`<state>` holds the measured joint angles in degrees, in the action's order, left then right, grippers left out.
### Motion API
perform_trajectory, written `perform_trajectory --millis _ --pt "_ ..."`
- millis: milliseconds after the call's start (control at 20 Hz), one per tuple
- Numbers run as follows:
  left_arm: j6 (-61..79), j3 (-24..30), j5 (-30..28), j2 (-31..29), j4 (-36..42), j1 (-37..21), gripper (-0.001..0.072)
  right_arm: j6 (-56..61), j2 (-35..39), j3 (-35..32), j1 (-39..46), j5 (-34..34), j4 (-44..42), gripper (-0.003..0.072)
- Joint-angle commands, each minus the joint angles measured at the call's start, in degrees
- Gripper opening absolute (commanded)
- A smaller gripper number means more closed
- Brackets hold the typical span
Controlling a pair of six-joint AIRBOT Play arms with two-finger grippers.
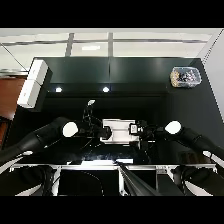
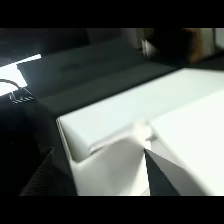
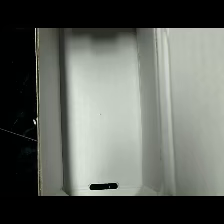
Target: Fold the box and place the chain.
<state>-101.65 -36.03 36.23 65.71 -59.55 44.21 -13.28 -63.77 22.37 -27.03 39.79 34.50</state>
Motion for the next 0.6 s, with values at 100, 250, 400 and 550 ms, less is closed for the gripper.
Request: perform_trajectory --millis 100,250,400,550 --pt "-5.6 -4.24 3.87 4.79 -2.8 0.72 0.0616 0.0 0.0 -0.02 -0.04 0.0 0.0 0.0403" --pt "-8.02 -6.23 8.59 5.88 -4.04 0.76 0.0615 0.0 0.0 -0.02 -0.04 0.0 0.02 0.0403" --pt "-14.38 -9.31 14.71 5.88 -9.81 0.9 0.0614 0.0 0.0 -0.02 -0.04 -0.02 0.02 0.0403" --pt "-16.7 -11.19 15.54 5.88 -12.11 2.43 0.0503 0.0 0.0 -0.02 -0.04 -0.02 0.0 0.0403"
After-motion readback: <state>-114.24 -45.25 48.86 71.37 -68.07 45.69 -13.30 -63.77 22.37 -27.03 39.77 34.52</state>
